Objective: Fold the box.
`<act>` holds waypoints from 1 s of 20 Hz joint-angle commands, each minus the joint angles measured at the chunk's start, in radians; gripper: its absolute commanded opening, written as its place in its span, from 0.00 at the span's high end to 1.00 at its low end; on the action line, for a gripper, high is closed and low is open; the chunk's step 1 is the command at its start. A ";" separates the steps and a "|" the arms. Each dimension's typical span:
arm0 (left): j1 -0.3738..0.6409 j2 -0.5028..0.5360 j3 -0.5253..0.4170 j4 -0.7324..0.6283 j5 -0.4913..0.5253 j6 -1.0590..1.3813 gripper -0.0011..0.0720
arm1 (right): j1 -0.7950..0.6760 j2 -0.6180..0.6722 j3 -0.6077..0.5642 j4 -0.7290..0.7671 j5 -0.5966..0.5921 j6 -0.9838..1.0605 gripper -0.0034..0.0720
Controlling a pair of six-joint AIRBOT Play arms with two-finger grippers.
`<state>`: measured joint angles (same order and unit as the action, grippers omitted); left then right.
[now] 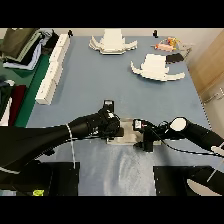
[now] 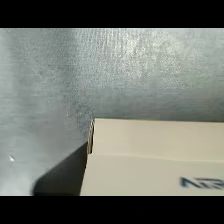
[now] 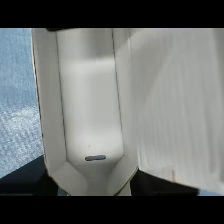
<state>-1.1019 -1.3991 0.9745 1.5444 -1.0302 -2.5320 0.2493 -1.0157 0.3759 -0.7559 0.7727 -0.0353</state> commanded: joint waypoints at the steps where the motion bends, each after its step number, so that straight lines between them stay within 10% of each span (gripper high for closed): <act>1: -0.002 0.005 0.010 0.000 -0.003 -0.001 0.23 | 0.000 0.001 0.001 0.000 0.000 0.000 0.31; 8: -0.001 0.004 0.011 0.009 -0.002 0.000 0.20 | 0.000 0.001 0.001 0.000 0.000 0.000 0.31; 11: -0.001 0.003 0.011 0.011 0.000 0.005 0.97 | 0.000 0.001 0.001 0.000 0.001 0.000 0.31; 15: -0.002 0.004 0.011 0.011 -0.002 0.004 0.96 | 0.000 0.001 0.001 0.000 0.001 0.000 0.31; 18: -0.002 0.005 0.012 0.000 -0.004 -0.001 0.02 | 0.000 0.001 0.001 0.000 0.001 0.000 0.31; 20: -0.002 0.014 0.023 -0.008 -0.028 0.002 0.02 | 0.000 0.001 0.001 0.000 0.000 0.000 0.31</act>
<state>-1.1046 -1.3918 0.9894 1.5475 -1.0386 -2.5313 0.2489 -1.0157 0.3759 -0.7555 0.7734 -0.0349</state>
